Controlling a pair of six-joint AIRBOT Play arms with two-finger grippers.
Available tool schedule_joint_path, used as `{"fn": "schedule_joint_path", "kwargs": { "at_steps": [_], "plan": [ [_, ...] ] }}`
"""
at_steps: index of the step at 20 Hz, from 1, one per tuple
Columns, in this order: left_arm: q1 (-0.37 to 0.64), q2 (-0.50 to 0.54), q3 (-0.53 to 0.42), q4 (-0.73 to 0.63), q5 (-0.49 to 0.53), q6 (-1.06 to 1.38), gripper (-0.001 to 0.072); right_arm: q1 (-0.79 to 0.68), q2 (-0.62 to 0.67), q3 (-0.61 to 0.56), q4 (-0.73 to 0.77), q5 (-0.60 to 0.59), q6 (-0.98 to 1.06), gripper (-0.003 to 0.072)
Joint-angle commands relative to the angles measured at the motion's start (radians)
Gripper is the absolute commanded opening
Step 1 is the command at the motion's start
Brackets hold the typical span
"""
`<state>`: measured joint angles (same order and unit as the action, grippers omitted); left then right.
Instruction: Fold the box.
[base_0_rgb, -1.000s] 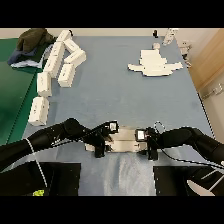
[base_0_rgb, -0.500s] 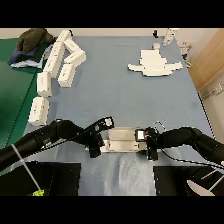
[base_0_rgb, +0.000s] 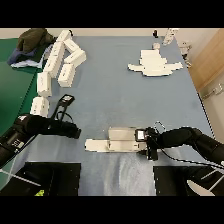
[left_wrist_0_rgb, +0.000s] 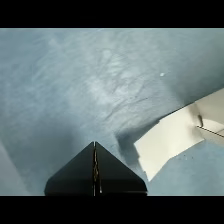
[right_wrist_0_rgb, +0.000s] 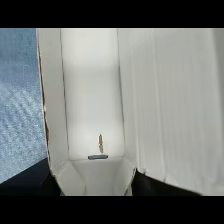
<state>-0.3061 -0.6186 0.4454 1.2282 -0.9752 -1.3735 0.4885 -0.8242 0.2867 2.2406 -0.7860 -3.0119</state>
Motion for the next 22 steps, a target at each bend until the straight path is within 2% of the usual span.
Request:
{"fn": "schedule_joint_path", "kwargs": {
  "at_steps": [1, 3, 7, 9, 12, 16, 22],
  "plan": [
    [0.201, -0.004, -0.029, -0.106, -0.153, -0.024, 0.0014, 0.0, 0.001, 0.001, 0.0, 0.0, 0.0, 0.0527],
    [0.211, -0.026, -0.075, -0.219, -0.152, 0.003, 0.0014, 0.0, 0.001, 0.001, 0.0, 0.0, 0.0, 0.0527],
    [0.15, -0.071, -0.175, -0.493, -0.057, 0.115, 0.0013, 0.0, 0.001, 0.001, 0.0, 0.0, 0.0, 0.0527],
    [0.111, -0.103, -0.2, -0.529, 0.0, 0.125, 0.0014, 0.0, 0.001, 0.001, 0.0, 0.0, 0.0, 0.0527],
    [0.066, -0.158, -0.203, -0.552, 0.015, 0.142, 0.0014, 0.0, 0.001, 0.001, 0.0, 0.0, 0.0, 0.0527],
    [0.003, -0.168, -0.203, -0.707, 0.037, 0.242, 0.0013, 0.0, 0.001, 0.001, 0.0, 0.0, 0.0, 0.0527],
    [-0.119, -0.168, -0.185, -0.721, 0.124, 0.241, 0.0014, 0.0, 0.001, 0.001, 0.0, 0.0, 0.0, 0.0527]
  ]
}}
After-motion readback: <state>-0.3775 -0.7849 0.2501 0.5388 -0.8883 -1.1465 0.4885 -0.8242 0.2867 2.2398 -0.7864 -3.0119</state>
